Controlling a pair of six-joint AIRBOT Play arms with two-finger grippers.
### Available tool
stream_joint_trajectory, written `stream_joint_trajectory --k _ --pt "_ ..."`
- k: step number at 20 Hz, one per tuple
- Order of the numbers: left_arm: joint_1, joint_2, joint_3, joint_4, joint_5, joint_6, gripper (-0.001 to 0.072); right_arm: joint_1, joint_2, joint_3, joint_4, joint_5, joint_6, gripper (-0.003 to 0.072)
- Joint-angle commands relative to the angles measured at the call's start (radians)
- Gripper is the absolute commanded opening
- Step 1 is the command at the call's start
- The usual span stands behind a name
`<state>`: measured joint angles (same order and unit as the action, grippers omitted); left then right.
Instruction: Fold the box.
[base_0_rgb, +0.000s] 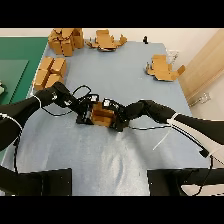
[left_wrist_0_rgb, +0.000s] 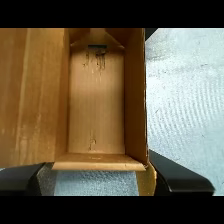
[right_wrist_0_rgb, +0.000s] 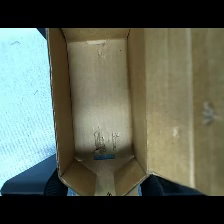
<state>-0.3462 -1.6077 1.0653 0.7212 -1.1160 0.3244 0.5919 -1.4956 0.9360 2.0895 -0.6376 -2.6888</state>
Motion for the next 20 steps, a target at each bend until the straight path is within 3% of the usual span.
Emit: stream_joint_trajectory --k 1,4,5,7,8,10,11,12,13,14,20 --pt "-0.004 0.000 -0.003 -0.005 0.026 0.000 0.0682 0.000 0.000 0.000 0.000 0.001 0.000 0.0008" --pt "-0.003 0.000 -0.003 -0.004 0.027 -0.001 0.0681 0.001 0.000 0.000 0.000 0.000 0.000 0.0008" --pt "-0.003 0.000 -0.004 -0.004 0.028 -0.001 0.0609 0.000 0.000 0.000 0.000 0.001 0.000 0.0008" --pt "-0.003 0.000 -0.004 0.007 -0.010 0.003 0.0092 0.000 0.000 0.000 0.000 0.000 0.000 0.0008" --pt "-0.006 0.000 -0.004 0.012 -0.020 0.005 0.0025 0.000 0.000 0.000 0.000 0.000 0.000 0.0008" --pt "-0.010 0.000 -0.004 0.020 -0.021 0.004 0.0020 0.000 0.001 0.000 -0.003 0.000 0.000 0.0010" --pt "-0.010 0.000 -0.004 0.019 -0.020 0.004 0.0019 0.000 0.004 0.000 -0.004 0.000 0.000 0.0060" --pt "-0.009 0.000 -0.004 0.020 -0.021 0.003 0.0019 0.000 0.012 0.000 -0.009 -0.002 0.003 0.0296" --pt "-0.009 0.000 -0.004 0.020 -0.020 0.000 0.0019 -0.003 0.022 0.000 -0.014 -0.003 0.012 0.0616" --pt "-0.009 0.000 -0.004 0.020 -0.020 -0.001 0.0019 -0.008 0.033 0.000 -0.019 -0.003 0.027 0.0690" --pt "-0.008 0.000 -0.005 0.020 -0.018 -0.009 0.0019 -0.071 0.130 0.000 -0.067 -0.127 0.100 0.0718"
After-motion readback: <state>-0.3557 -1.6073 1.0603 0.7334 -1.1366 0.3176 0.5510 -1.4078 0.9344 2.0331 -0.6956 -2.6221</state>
